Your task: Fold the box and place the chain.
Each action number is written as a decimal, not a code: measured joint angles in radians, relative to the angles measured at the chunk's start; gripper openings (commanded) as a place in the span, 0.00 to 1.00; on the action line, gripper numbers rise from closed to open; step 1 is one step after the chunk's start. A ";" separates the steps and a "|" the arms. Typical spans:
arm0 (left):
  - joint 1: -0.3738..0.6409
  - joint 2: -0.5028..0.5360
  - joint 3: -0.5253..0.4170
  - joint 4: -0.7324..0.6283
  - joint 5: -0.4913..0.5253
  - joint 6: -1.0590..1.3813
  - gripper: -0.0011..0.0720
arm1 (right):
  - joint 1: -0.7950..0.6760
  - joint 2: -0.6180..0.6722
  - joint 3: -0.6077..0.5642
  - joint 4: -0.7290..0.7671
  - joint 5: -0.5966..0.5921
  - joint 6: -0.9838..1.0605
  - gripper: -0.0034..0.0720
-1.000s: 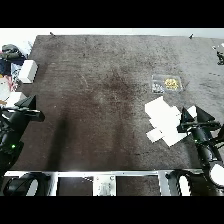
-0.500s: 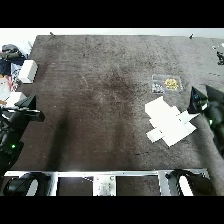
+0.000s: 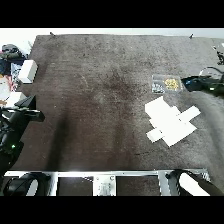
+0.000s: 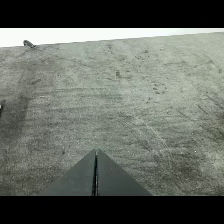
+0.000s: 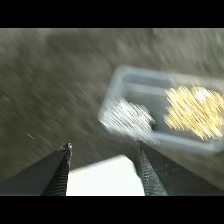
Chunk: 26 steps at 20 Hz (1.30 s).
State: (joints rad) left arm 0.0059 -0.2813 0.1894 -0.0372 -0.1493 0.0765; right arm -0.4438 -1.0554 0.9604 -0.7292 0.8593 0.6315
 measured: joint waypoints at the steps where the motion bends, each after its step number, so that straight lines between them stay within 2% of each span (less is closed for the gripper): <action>1: 0.000 0.000 0.000 0.000 0.000 0.000 0.03 | -0.051 -0.046 0.049 -0.034 0.058 0.017 0.70; 6: 0.000 0.000 0.000 0.000 0.000 0.000 0.03 | -0.264 -0.286 0.301 -0.168 0.329 0.030 0.70; 9: 0.000 0.000 0.000 0.000 0.000 0.000 0.03 | -0.306 -0.436 0.436 -0.252 0.477 -0.009 0.70; 12: 0.000 0.000 0.000 0.000 0.000 0.000 0.03 | -0.314 -0.566 0.532 -0.309 0.564 -0.074 0.69; 13: 0.000 0.000 0.000 0.000 0.000 0.000 0.03 | -0.310 -0.597 0.550 -0.331 0.583 -0.100 0.66; 21: 0.000 0.000 0.000 0.000 0.000 0.000 0.03 | -0.258 -0.785 0.597 -0.410 0.640 -0.260 0.66; 22: 0.000 0.000 0.000 0.000 0.000 0.000 0.03 | -0.256 -0.801 0.599 -0.413 0.659 -0.267 0.62; 23: 0.000 0.000 0.000 0.000 0.000 0.000 0.03 | -0.254 -0.814 0.599 -0.413 0.680 -0.274 0.47; 26: 0.000 0.000 0.000 0.000 0.000 0.000 0.03 | -0.249 -0.838 0.600 -0.398 0.763 -0.284 0.46</action>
State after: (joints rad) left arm 0.0059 -0.2813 0.1898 -0.0376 -0.1493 0.0765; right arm -0.6933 -1.8931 1.5604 -1.1275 1.6218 0.3477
